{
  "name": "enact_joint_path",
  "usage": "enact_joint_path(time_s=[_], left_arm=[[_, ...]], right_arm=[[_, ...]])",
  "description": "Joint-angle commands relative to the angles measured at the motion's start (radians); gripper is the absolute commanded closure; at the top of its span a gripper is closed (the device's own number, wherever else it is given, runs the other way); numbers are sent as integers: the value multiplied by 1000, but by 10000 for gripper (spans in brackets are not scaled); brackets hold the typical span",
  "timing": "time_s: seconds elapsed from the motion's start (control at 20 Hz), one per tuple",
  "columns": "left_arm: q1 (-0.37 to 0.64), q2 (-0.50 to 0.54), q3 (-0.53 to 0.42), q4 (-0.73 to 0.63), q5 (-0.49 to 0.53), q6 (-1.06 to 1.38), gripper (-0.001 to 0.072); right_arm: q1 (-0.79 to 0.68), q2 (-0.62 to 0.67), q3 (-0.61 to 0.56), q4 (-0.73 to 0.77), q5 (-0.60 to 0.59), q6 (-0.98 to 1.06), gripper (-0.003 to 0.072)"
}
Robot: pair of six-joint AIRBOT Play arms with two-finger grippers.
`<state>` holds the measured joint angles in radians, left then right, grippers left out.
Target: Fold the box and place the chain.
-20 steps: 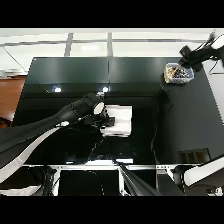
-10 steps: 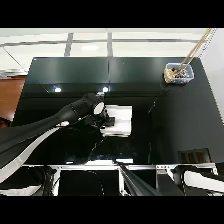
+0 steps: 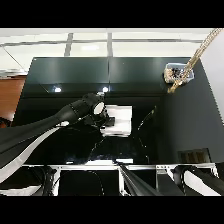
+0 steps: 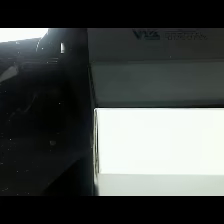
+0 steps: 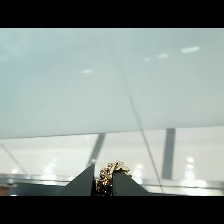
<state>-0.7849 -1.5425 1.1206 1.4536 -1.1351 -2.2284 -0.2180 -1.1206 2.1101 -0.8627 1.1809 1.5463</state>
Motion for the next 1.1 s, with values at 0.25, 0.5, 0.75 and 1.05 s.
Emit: enact_joint_path(time_s=[0.25,0.5,0.75,1.05], left_arm=[[0,-1,0,0,0,0,681],[0,-1,0,0,0,0,681],[0,-1,0,0,0,0,681],[0,-1,0,0,0,0,681]], right_arm=[[13,54,2,355,122,-14,677],[124,54,0,425,125,-12,677],[260,52,-34,423,110,6,677],[431,43,-155,351,69,9,676]])
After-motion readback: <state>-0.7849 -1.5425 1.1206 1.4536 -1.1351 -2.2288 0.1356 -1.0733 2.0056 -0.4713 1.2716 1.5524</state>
